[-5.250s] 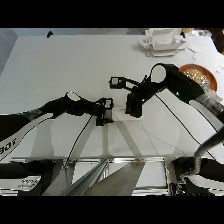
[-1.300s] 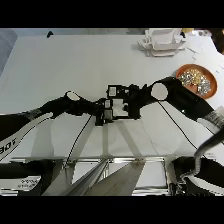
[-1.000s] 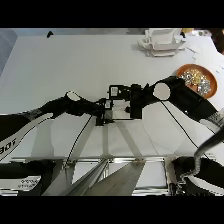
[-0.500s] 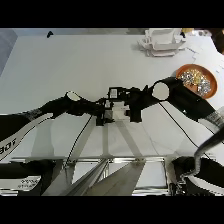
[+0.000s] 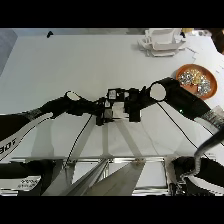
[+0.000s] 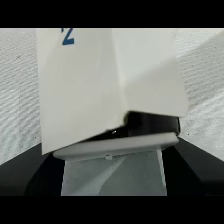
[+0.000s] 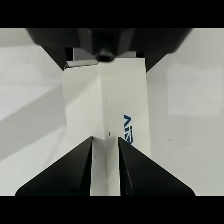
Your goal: Fold the box and place the chain.
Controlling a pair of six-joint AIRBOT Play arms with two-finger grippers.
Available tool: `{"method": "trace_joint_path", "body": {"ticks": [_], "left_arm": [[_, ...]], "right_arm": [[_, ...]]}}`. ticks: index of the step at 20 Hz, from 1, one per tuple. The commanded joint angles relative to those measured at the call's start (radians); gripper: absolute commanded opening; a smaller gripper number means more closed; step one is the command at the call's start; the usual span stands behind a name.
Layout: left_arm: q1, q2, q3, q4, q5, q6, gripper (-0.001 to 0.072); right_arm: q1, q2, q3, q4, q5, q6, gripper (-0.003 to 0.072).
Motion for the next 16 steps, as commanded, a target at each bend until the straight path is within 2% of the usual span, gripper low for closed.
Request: {"method": "trace_joint_path", "body": {"ticks": [1, 3, 8, 16], "left_arm": [[0.0, 0.0, 0.001, 0.001, -0.005, 0.003, 0.0012], [0.0, 0.0, 0.001, 0.001, -0.005, 0.003, 0.0012], [0.0, 0.0, 0.001, 0.001, -0.005, 0.003, 0.0012], [0.0, 0.0, 0.001, 0.001, -0.005, 0.003, 0.0012]], "right_arm": [[0.0, -0.002, 0.0, -0.005, 0.003, 0.007, 0.0151], [0.0, -0.008, -0.003, -0.004, -0.003, 0.009, 0.0129], [0.0, -0.01, -0.023, -0.004, -0.087, 0.019, 0.013], [0.0, -0.012, -0.032, 0.005, -0.078, 0.055, 0.0139]]}}
